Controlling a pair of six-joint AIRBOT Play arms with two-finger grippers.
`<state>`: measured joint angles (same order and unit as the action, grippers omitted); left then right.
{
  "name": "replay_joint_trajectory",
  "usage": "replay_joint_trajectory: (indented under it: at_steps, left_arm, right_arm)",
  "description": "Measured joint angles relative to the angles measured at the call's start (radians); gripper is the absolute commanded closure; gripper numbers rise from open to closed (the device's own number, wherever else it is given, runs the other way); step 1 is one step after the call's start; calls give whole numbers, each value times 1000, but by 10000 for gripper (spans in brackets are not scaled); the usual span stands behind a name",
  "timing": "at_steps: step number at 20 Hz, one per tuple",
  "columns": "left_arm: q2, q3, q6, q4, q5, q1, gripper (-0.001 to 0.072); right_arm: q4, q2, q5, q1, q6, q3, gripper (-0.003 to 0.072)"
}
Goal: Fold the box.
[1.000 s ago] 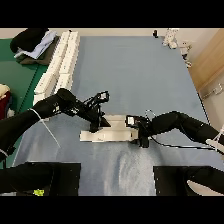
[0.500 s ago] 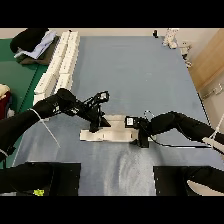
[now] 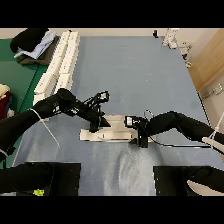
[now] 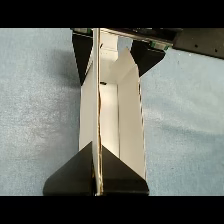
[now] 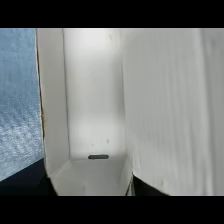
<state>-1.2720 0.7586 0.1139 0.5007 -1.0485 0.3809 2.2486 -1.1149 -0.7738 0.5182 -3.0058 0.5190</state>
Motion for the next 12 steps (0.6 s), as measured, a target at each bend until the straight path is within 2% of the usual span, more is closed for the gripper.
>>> replay_joint_trajectory:
  at_steps: [6,7,8,9,12]
  left_arm:
    - [0,0,0,0,0,0,697]
    - [0,0,0,0,0,0,697]
    - [0,0,0,0,0,0,697]
    - [0,0,0,0,0,0,697]
    - [0,0,0,0,0,0,697]
  right_arm:
    - [3,23,-13,0,-2,0,102]
    - [3,30,-14,-1,-2,0,87]
    - [3,35,-16,-1,-1,0,7]
    - [3,39,-16,-2,1,0,-22]
    - [6,46,-18,-2,5,0,-19]
